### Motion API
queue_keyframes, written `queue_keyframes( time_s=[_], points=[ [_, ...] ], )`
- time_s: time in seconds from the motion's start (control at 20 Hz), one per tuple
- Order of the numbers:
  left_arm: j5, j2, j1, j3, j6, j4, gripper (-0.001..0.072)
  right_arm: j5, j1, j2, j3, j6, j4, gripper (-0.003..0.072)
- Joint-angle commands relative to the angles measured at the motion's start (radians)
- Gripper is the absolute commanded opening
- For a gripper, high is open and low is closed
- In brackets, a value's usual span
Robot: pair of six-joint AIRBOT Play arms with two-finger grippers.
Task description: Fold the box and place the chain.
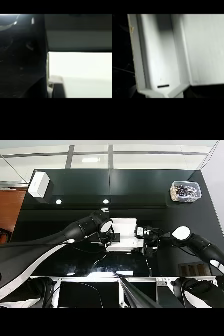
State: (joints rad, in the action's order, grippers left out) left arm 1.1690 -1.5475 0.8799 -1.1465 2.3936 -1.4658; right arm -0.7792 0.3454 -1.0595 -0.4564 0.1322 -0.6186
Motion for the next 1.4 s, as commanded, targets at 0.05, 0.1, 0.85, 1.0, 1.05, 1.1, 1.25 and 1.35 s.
queue_keyframes(
  time_s=[0.05,0.1,0.85,1.0,1.05,1.1,1.25,1.35],
  points=[
    [0.034,0.0,-0.008,-0.002,-0.014,-0.023,0.0022,-0.034,-0.009,0.054,0.0,-0.013,-0.128,0.0609],
    [0.033,0.0,-0.008,-0.002,-0.014,-0.024,0.0021,-0.036,-0.009,0.054,0.0,-0.013,-0.127,0.0609],
    [0.01,0.0,-0.007,-0.002,-0.014,-0.018,0.0022,0.055,0.062,-0.005,0.0,0.06,0.072,0.0239],
    [0.009,0.0,-0.007,-0.002,-0.014,-0.018,0.0022,0.055,0.062,-0.025,0.0,0.06,0.078,0.024],
    [0.01,0.0,-0.007,-0.002,-0.014,-0.018,0.0022,0.055,0.062,-0.033,0.0,0.061,0.09,0.024],
    [0.01,0.0,-0.007,-0.002,-0.014,-0.018,0.0022,0.055,0.062,-0.039,0.0,0.064,0.107,0.024],
    [0.007,0.0,-0.007,-0.002,-0.014,-0.018,0.0022,0.07,0.062,-0.039,0.0,0.071,0.151,0.0239],
    [0.0,0.0,-0.007,-0.002,-0.014,-0.017,0.0022,0.069,0.062,-0.039,0.0,0.071,0.151,0.0239]
  ],
)
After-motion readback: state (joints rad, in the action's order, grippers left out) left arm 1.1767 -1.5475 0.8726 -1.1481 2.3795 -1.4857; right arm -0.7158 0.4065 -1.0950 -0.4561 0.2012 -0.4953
